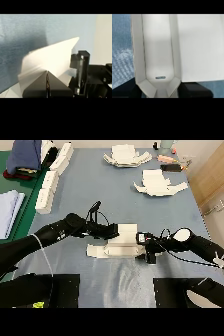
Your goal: Fold the box.
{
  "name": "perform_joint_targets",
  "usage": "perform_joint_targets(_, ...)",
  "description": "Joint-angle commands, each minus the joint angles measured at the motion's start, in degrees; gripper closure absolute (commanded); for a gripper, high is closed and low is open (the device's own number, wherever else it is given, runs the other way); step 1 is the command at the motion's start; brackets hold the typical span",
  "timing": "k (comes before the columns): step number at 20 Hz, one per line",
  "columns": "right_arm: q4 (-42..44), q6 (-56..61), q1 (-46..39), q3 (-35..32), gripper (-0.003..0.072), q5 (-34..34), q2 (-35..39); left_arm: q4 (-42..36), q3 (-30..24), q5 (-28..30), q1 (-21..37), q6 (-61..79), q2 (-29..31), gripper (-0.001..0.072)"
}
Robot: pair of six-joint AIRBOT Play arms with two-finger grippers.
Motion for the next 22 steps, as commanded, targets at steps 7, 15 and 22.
perform_joint_targets(7, 0.0, 0.0, 0.0, 0.0, 0.0104, 0.0, 0.0, -0.3, 0.0, -1.5, -1.5, -2.4, -2.7, 0.0696)
perform_joint_targets(15, 0.0, 0.0, 0.0, 0.0, 0.0104, 0.0, 0.0, -0.2, 3.2, -9.1, 7.2, 8.3, 5.8, 0.0696)
perform_joint_targets(22, 0.0, 0.0, 0.0, 0.0, 0.0104, 0.0, 0.0, 33.5, 3.1, -28.8, 15.0, 11.8, 22.8, 0.0696)
